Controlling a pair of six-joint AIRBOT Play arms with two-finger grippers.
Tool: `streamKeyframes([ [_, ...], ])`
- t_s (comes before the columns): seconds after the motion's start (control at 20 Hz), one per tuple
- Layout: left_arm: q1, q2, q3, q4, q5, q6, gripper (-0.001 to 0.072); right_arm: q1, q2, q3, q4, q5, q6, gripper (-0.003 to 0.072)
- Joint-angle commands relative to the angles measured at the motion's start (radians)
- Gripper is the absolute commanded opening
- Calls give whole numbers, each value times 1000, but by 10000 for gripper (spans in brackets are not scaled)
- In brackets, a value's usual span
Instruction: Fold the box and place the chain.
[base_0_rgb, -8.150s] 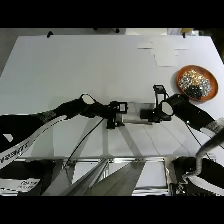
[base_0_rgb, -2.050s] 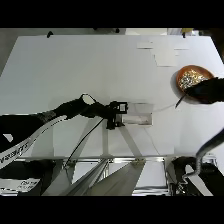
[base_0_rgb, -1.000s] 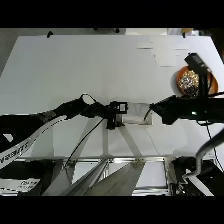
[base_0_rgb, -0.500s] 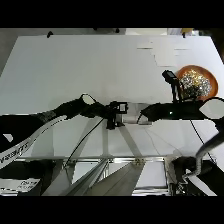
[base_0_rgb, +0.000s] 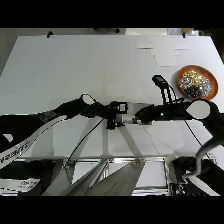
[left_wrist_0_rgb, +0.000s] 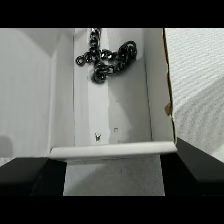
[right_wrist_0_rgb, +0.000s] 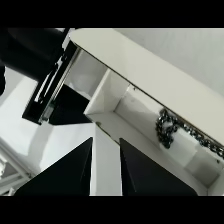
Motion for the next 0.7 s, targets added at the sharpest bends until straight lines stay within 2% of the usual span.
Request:
streamKeyframes([
  [0.0, 0, 0, 0, 0, 0, 0, 207, 16, -11, 35, -5, -20, -1, 207],
  [0.15, 0, 0, 0, 0, 0, 0, 207, 2, -11, 186, -122, 34, 13, 191],
  [0.2, 0, 0, 0, 0, 0, 0, 207, -23, -11, 239, -173, 50, 30, 159],
  [0.3, 0, 0, 0, 0, 0, 0, 207, -101, -11, 321, -288, 64, 74, 159],
  [0.4, 0, 0, 0, 0, 0, 0, 207, -195, -14, 334, -360, 68, 88, 149],
  [0.45, 0, 0, 0, 0, 0, 0, 207, -246, -24, 334, -390, 82, 88, 61],
  [0.5, 0, 0, 0, 0, 0, 0, 207, -292, -38, 333, -416, 95, 88, 25],
  [0.65, 0, 0, 0, 0, 0, 0, 207, -406, -109, 328, -437, 131, 91, 24],
])
